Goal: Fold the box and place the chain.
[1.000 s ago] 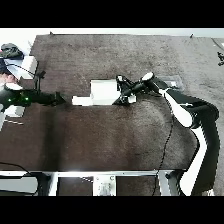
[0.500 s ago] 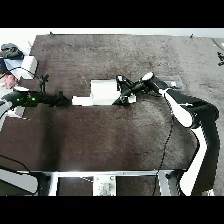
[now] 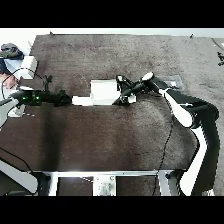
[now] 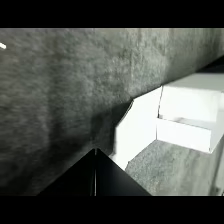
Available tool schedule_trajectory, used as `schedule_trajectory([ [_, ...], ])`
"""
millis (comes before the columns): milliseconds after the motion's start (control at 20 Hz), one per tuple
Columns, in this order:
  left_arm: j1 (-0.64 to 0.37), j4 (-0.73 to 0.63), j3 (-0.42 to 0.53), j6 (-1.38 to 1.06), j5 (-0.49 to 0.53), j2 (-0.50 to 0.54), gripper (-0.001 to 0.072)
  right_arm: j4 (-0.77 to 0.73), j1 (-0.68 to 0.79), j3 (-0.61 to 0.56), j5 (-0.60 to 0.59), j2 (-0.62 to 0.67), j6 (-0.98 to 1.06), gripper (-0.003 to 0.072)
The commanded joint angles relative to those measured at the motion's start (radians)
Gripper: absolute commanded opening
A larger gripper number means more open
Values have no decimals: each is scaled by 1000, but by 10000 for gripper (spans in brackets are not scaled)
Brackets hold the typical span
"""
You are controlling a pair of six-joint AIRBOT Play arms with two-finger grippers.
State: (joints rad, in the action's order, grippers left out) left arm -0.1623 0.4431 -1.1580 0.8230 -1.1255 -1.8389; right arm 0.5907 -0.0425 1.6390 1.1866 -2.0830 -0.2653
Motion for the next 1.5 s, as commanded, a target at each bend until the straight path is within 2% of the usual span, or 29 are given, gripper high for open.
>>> schedule_trajectory([
  [0,23,-50,-5,-15,-37,-18,8,0,0,0,-1,0,0,302],
  [200,62,-97,-5,-37,-74,-18,10,0,0,0,0,0,0,302],
  [450,83,-268,-6,-72,-126,-18,14,0,0,0,0,0,0,302],
  [500,83,-282,-6,-72,-136,-18,108,0,0,0,0,0,0,302],
  [550,83,-291,-6,-72,-149,-18,273,0,0,0,0,0,0,302],
  [600,83,-291,-6,-72,-153,-18,295,0,0,0,0,0,0,302],
  [850,110,-290,-6,-64,-136,-5,296,0,0,0,0,0,0,302],
  [1000,161,-193,-59,13,-93,3,296,0,0,0,0,0,0,302],
  [1250,215,-32,-173,124,-103,5,317,0,0,0,0,0,0,302],
  [1450,243,68,-216,224,-110,6,317,0,0,0,0,0,0,302],
])
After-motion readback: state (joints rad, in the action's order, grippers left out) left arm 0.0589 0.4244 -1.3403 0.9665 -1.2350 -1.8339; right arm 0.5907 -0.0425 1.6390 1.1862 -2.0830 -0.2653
